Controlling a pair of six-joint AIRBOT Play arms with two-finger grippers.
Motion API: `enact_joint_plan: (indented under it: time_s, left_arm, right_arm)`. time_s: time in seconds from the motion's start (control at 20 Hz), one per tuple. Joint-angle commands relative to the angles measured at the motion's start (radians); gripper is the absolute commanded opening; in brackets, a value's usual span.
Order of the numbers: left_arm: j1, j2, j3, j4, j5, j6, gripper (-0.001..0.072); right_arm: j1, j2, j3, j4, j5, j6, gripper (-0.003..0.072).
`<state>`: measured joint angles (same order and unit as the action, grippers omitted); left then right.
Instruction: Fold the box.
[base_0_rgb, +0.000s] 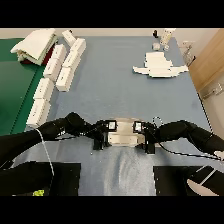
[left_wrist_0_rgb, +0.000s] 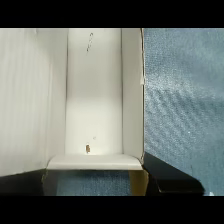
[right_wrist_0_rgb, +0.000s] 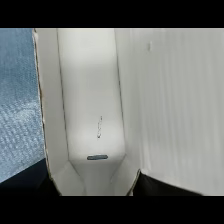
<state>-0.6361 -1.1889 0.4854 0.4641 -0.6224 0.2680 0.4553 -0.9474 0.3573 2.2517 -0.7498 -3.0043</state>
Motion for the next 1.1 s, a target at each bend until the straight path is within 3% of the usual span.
enact_joint_plan:
  time_s: [0.0, 0.75, 0.85, 1.05]
  left_arm:
    - [0.0, -0.001, 0.0, 0.0, 0.001, 0.0, 0.0462]
    - [0.0, 0.0, 0.0, 0.0, 0.002, 0.0, 0.0462]
    - [0.0, 0.0, 0.0, 0.0, 0.002, 0.0, 0.0462]
    - [0.0, 0.0, 0.0, 0.0, 0.002, 0.0, 0.0462]
  right_arm:
    - [0.001, 0.0, 0.001, 0.0, 0.0, 0.0, 0.0561]
    - [0.0, 0.0, 0.001, -0.004, 0.011, 0.0, 0.0562]
    - [0.0, 0.006, 0.001, -0.004, 0.011, 0.001, 0.072]
    - [0.0, 0.063, 0.013, -0.111, 0.004, 0.132, 0.072]
